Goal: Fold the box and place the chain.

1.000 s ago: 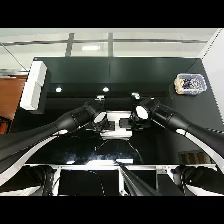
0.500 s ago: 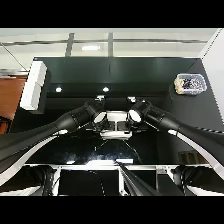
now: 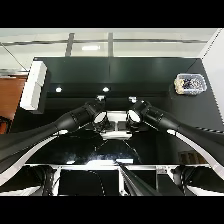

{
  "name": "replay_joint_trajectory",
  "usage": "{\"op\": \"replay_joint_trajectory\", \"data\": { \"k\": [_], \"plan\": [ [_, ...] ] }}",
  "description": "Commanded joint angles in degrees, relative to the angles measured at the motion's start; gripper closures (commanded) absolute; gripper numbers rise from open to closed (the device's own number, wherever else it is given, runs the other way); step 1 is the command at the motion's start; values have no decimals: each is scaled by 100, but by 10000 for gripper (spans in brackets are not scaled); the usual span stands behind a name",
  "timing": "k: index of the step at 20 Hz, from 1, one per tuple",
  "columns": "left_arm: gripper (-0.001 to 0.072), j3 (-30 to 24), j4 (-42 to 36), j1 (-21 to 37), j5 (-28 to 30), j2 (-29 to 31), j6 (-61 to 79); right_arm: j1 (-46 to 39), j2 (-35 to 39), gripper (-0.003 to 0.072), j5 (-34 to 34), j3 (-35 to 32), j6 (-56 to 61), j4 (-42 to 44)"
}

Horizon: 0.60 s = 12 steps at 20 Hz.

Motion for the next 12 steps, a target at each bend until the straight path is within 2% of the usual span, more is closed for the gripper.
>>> {"op": "replay_joint_trajectory", "data": {
  "k": [1,7,8,9,10,11,12],
  "plan": [
    [674,2,17,4,9,-2,22,7,-2,672,-195,7,9,179],
    [674,2,17,4,4,-2,22,-11,0,664,-190,9,7,164],
    [674,2,15,4,4,-2,22,-22,0,545,-192,9,9,160],
    [674,2,15,4,4,-2,22,-42,0,515,-190,9,7,146],
    [674,2,15,4,4,-2,22,-66,0,517,-186,9,9,149],
    [674,2,15,4,4,-2,22,-83,0,633,-184,11,2,138],
    [674,2,15,4,4,-2,22,-90,0,671,-181,11,4,140]
  ]
}}
